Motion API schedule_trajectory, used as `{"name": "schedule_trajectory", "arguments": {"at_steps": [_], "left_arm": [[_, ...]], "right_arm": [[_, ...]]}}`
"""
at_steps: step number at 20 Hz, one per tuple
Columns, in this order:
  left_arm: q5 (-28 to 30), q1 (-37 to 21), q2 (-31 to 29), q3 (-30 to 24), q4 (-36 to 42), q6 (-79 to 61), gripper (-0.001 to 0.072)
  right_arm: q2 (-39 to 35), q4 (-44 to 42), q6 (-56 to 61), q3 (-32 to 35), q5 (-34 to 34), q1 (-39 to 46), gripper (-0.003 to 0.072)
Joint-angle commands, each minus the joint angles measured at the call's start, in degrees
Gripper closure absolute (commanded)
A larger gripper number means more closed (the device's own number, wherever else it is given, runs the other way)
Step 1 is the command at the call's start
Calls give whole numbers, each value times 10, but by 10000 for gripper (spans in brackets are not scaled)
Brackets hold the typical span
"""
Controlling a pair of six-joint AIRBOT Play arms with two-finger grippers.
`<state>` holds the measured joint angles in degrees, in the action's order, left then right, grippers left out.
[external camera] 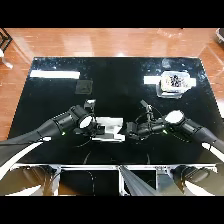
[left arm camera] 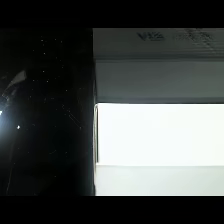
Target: Fold the box and place the chain.
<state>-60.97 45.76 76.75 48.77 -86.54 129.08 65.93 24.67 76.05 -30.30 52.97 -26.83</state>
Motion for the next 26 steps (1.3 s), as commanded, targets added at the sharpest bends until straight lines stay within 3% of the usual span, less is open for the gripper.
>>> {"name": "schedule_trajectory", "arguments": {"at_steps": [1, 7, 12, 15, 16, 18, 26], "left_arm": [[5, -1, 0, 0, 0, 0, 692], [4, -1, 0, 0, 0, 0, 692], [5, -1, 0, 0, 0, 0, 692], [5, -1, 0, 0, 0, 0, 692], [5, -1, 0, 0, 0, -1, 692], [6, -1, 0, 0, 0, 0, 692], [7, -1, 0, 0, 1, -1, 692]], "right_arm": [[0, 12, 27, -7, -36, -31, 160], [0, 87, 115, -20, -116, -94, 161], [0, 247, 276, -58, -156, -145, 162], [2, 384, 416, -81, -147, -174, 169], [5, 423, 446, -90, -137, -183, 230], [16, 491, 506, -109, -107, -200, 230], [75, 622, 628, -193, -4, -254, 230]]}}
